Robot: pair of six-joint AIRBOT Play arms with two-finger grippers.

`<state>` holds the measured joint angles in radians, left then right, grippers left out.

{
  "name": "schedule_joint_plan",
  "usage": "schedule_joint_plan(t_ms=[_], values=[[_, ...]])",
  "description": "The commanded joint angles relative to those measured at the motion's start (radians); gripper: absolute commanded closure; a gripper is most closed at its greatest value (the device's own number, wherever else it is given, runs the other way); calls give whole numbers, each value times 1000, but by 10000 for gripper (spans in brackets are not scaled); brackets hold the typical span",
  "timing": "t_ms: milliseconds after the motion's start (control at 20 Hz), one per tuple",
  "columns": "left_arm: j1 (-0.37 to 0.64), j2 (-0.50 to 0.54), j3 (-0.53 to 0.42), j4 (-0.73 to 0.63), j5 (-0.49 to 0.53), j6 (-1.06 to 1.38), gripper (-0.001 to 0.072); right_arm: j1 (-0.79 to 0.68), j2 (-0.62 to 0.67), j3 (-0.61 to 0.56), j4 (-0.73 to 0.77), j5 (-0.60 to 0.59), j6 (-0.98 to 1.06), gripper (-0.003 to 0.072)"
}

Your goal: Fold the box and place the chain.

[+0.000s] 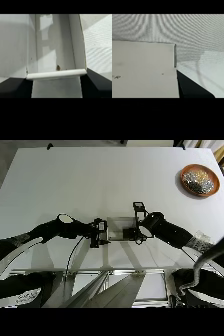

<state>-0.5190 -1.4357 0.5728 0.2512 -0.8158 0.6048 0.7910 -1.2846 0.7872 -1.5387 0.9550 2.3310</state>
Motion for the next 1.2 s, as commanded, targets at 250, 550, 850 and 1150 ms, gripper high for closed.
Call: schedule_joint_plan(t_ms=[250,550,850,1150], values=[[0,0,-1,0,0,-3,497,-1,40,-1,-88,50,2,444],[0,0,-1,0,0,-3,497,-1,-10,-1,-88,13,24,460],[0,0,-1,0,0,-3,497,0,-10,-1,-80,-2,23,636],[0,0,-1,0,0,-3,497,-1,-10,-1,-80,11,17,482]])
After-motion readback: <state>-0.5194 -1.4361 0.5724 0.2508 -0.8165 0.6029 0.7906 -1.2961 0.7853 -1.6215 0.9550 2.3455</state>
